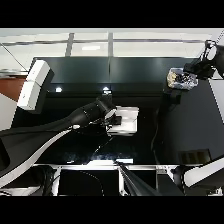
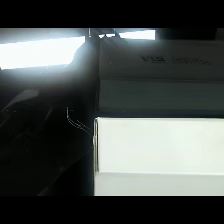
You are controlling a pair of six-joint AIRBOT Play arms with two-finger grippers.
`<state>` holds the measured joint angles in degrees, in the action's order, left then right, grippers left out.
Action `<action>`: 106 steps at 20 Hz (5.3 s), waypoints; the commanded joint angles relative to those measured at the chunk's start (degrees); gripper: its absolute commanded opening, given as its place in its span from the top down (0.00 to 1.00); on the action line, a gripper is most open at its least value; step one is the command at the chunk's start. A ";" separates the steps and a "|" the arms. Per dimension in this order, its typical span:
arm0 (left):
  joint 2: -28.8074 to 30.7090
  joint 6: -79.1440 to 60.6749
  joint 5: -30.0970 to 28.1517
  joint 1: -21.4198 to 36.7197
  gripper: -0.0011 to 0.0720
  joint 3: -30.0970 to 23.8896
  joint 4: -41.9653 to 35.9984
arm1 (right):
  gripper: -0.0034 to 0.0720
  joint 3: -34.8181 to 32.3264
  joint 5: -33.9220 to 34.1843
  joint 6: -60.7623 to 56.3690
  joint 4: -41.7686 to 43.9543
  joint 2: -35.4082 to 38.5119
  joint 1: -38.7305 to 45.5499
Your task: Fold the box and place the chain.
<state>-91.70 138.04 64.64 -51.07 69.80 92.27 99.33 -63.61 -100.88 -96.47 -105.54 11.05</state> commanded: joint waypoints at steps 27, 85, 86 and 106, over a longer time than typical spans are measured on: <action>-0.02 0.00 -0.07 0.02 0.95 0.04 0.04 | 0.92 3.50 0.37 11.72 3.37 14.60 1.75; -0.04 -0.24 1.46 -0.02 0.95 0.07 0.00 | 0.92 -4.55 -24.04 21.68 37.97 47.23 -31.06; -0.04 -0.24 1.46 -0.02 0.95 0.07 0.00 | 0.92 -4.81 -24.02 21.68 37.99 46.90 -31.06; -0.04 -0.22 0.72 0.00 0.95 0.07 -1.38 | 0.49 -33.73 -15.43 21.88 39.19 46.75 -35.34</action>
<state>-91.70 137.84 66.08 -51.05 69.82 91.64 68.20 -79.55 -78.70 -57.23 -58.76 -24.21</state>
